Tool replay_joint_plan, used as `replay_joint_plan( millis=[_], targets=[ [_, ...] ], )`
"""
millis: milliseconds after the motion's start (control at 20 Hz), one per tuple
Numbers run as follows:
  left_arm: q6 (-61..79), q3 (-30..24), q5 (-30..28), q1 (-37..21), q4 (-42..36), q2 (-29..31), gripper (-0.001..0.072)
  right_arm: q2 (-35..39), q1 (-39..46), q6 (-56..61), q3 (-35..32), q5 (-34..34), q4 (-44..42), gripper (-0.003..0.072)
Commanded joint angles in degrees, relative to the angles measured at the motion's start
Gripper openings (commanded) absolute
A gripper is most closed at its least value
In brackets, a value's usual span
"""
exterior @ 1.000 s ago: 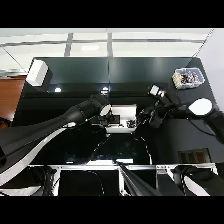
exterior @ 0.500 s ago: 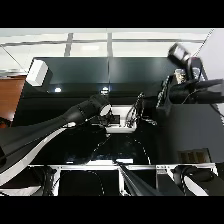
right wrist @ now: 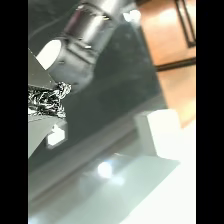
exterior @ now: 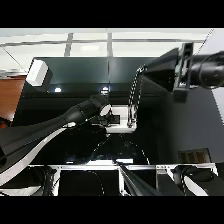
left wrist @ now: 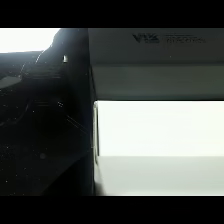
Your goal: Fold the box and place the chain.
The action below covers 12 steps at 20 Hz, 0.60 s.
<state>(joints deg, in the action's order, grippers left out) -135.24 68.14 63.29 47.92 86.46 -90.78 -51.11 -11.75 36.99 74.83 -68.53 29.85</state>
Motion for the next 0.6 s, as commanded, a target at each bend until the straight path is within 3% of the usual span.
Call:
replay_joint_plan(
  millis=[0, 400, 550],
  targets=[
    [0.02, 0.00, 0.02, 0.00, 0.00, 0.00, 0.0031, 0.00, -0.04, 1.92, 4.94, 1.31, -0.92, 0.0006],
    [0.02, 0.02, 0.02, 0.00, 0.02, 0.00, 0.0031, -0.15, -0.04, 7.30, 9.57, 3.69, -2.29, 0.0005],
    [0.02, 0.02, 0.02, 0.00, 0.02, 0.00, 0.0031, -2.43, -0.04, 11.19, 9.27, -0.46, -1.90, 0.0007]
  ],
)
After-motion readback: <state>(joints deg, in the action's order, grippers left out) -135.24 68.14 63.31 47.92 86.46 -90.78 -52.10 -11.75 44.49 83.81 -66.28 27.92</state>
